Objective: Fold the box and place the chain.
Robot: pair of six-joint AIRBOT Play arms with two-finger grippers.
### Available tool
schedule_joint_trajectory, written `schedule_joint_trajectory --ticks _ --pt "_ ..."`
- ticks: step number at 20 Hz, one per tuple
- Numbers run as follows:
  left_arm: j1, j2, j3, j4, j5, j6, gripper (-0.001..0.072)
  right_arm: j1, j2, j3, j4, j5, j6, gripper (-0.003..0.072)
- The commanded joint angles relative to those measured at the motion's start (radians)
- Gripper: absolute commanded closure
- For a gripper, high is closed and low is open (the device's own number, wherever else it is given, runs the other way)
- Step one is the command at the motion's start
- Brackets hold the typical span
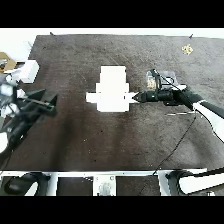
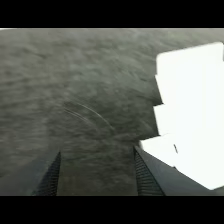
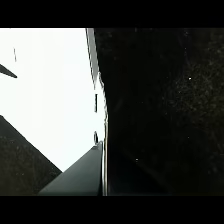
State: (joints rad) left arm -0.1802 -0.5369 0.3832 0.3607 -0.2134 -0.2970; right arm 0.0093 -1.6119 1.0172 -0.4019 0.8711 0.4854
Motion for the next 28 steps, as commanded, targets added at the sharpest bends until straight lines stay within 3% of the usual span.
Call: schedule_joint_trajectory --ticks 1,4,8,11,12,18,20,23,28 --pt "0.000 -0.280 0.189 0.000 -0.164 0.037 0.0224 0.001 -0.003 0.001 0.006 -0.008 -0.023 0.0685" --pt "0.002 -0.540 0.393 0.000 -0.286 0.043 0.0224 0.000 -0.003 0.001 0.006 -0.012 -0.023 0.0685" --pt "0.018 -0.874 0.720 0.036 -0.550 0.017 0.0214 0.000 -0.003 0.001 0.006 -0.012 -0.041 0.0685" --pt "0.018 -1.086 0.991 0.131 -0.714 -0.071 0.0207 0.001 -0.003 0.001 0.006 -0.011 -0.041 0.0685" --pt "0.018 -1.156 1.086 0.142 -0.772 -0.101 0.0146 0.001 -0.003 0.001 0.006 -0.012 -0.041 0.0685" --pt "0.018 -1.521 1.596 0.293 -1.133 -0.378 0.0146 0.001 -0.003 0.001 0.006 -0.012 -0.049 0.0685" --pt "0.018 -1.615 1.687 0.275 -1.239 -0.417 0.0146 0.001 -0.003 0.001 0.006 -0.012 -0.049 0.0685" --pt "0.018 -1.679 1.693 0.250 -1.236 -0.408 0.0146 0.001 -0.003 0.001 0.006 -0.012 -0.050 0.0684" --pt "0.018 -1.701 1.693 0.097 -1.217 -0.353 0.0146 0.001 -0.003 0.001 0.006 -0.012 -0.064 0.0685"
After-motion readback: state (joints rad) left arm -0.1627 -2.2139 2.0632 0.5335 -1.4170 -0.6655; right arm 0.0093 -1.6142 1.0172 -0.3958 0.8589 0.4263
